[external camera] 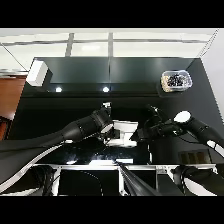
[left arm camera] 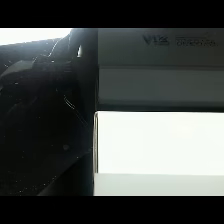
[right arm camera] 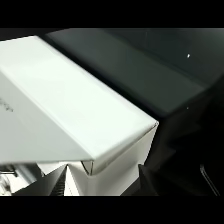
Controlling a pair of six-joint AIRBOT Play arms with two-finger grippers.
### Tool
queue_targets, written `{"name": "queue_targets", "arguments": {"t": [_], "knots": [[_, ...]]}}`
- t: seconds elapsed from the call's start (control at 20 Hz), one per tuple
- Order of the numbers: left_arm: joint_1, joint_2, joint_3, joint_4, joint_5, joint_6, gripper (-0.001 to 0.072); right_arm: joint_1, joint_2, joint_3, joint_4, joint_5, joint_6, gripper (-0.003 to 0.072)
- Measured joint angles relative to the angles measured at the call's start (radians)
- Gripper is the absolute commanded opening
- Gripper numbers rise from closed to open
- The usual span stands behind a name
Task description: Fold the box and place the chain.
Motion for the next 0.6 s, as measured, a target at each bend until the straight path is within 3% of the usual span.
{"name": "queue_targets", "arguments": {"t": [0.3, 0.6], "knots": [[0.000, 0.000, 0.000, 0.000, 0.000, 0.000, 0.0025, 0.158, 0.000, 0.096, -0.238, -0.069, 0.342, 0.0495], [0.000, 0.000, 0.000, 0.000, 0.003, 0.000, 0.0025, 0.410, 0.000, 0.214, -0.659, -0.105, 0.872, 0.0492]]}}
